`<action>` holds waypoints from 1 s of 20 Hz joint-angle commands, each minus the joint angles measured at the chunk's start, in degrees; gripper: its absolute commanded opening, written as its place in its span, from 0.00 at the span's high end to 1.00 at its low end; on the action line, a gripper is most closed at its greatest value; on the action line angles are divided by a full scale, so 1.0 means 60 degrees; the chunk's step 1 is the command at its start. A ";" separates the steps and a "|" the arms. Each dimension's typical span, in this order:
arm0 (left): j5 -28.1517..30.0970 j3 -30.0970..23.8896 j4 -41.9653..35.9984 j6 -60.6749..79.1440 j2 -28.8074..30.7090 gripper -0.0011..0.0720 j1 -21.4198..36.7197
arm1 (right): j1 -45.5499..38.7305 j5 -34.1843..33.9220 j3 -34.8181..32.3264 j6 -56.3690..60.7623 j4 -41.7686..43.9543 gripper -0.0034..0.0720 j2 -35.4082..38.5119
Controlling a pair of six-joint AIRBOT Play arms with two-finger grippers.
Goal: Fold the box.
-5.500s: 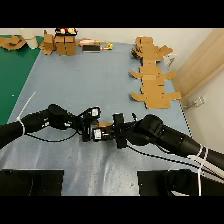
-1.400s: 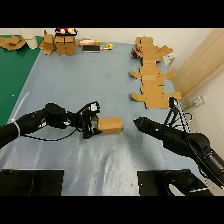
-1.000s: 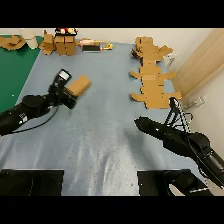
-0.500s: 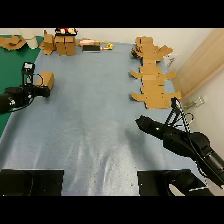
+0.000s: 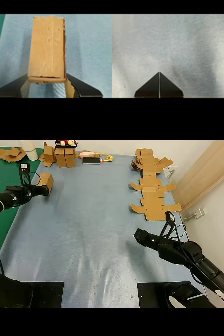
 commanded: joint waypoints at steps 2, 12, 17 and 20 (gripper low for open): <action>-0.0277 0.0543 0.0168 -0.0251 -0.0372 0.01 0.0051 | -0.0004 0.0044 0.0011 0.0007 0.0036 0.95 -0.0135; -0.1253 0.0525 0.0379 -0.1453 0.1643 0.01 0.0404 | 0.0040 0.0026 0.0025 -0.0029 0.0262 0.95 -0.0138; -0.7202 0.0525 0.1501 -0.3147 0.2816 0.92 0.0251 | 0.0076 -0.0015 0.1104 -0.1413 0.0361 0.95 -0.1235; -0.8878 0.0364 0.1468 -0.4022 0.2816 0.97 -0.0466 | 0.0073 0.0120 0.1996 -0.1912 0.0317 0.95 -0.2076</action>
